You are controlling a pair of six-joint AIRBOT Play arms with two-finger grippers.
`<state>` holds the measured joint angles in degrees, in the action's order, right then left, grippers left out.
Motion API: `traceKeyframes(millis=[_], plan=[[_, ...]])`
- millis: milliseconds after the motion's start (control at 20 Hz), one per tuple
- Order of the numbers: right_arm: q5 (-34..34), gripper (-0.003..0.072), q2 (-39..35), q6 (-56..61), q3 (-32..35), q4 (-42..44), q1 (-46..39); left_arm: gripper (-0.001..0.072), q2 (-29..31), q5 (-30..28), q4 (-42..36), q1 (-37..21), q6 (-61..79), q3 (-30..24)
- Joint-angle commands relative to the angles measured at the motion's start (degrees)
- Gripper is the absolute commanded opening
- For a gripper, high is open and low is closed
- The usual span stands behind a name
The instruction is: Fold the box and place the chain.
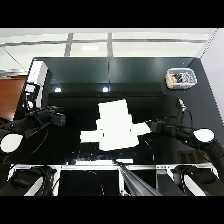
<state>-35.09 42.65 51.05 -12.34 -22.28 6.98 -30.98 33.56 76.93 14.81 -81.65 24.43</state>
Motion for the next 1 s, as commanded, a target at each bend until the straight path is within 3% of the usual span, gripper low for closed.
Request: traceKeyframes(millis=[0,50,100,150,250,350,450,600,800,950], plan=[[5.55,0.0022,-0.13,-0.5,1.29,1.14,4.85,0.0029,-1.6,-4.11,-10.34,0.28,0.09,-0.11],[5.6,0.0022,-0.13,-0.5,1.29,1.14,5.03,0.0037,-3.06,-5.88,-12.76,0.68,0.39,-0.07],[5.6,0.0022,-0.13,-0.5,1.29,1.11,5.07,0.0284,-5.09,-8.17,-13.99,1.18,0.48,0.11],[5.6,0.0022,-0.13,-0.46,1.29,1.14,5.09,0.0702,-7.41,-9.6,-14.23,1.64,0.46,0.7],[5.64,0.0022,-0.13,-0.46,1.29,1.14,5.09,0.0707,-13.79,-5.22,-15.15,1.55,0.42,4.13],[5.64,0.0022,-0.13,-0.46,1.29,1.11,5.09,0.0699,-22.4,4.46,-21.27,1.55,1.86,8.68],[5.62,0.0022,-0.13,-0.48,1.29,1.11,5.09,0.0699,-31.85,13.81,-34.91,1.55,15.8,11.96],[5.62,0.0022,-0.13,-0.48,1.29,1.09,5.09,0.0699,-44.3,21.66,-52.46,1.55,31.45,14.67],[5.42,0.0022,-0.13,-0.48,1.29,1.11,5.11,0.0699,-54.01,24.26,-53.42,1.57,34.4,18.99],[5.33,0.0022,-0.13,-0.48,1.29,1.11,5.11,0.0671,-58.84,34.25,-53.48,1.68,40.89,22.8]])
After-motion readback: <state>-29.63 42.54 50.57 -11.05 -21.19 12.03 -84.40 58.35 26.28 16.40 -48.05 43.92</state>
